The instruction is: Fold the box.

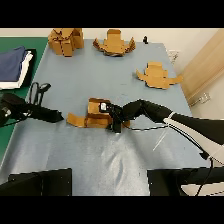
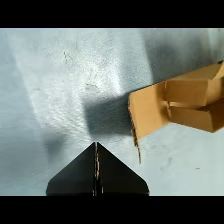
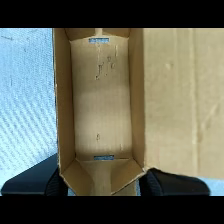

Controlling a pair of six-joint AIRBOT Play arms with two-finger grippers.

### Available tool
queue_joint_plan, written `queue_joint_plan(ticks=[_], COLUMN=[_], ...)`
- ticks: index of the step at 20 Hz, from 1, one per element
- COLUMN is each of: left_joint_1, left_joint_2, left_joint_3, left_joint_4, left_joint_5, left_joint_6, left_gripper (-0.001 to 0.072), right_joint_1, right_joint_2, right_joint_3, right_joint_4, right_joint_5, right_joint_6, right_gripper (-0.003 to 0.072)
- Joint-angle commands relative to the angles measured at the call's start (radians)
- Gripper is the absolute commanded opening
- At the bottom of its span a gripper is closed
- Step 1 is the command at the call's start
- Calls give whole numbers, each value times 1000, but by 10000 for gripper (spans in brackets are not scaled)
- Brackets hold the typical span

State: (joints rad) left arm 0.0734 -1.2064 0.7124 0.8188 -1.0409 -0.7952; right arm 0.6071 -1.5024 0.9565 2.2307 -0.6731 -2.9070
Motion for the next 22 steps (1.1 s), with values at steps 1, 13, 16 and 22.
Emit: queue_joint_plan(ticks=[1,13,16,22], left_joint_1=[-25,-96,-128,-282], left_joint_2=[-149,-156,-144,-143], left_joint_3=[-7,68,79,80], left_joint_4=[-220,-468,-478,-430], left_joint_5=[-61,-161,-173,-30], left_joint_6=[19,276,295,297], left_gripper=[18,329,413,673], right_joint_1=[0,0,0,0], right_joint_2=[0,0,0,0], right_joint_3=[0,0,0,0], right_joint_4=[1,0,0,0], right_joint_5=[2,2,2,2], right_joint_6=[1,1,1,1], right_gripper=[442,410,411,410])
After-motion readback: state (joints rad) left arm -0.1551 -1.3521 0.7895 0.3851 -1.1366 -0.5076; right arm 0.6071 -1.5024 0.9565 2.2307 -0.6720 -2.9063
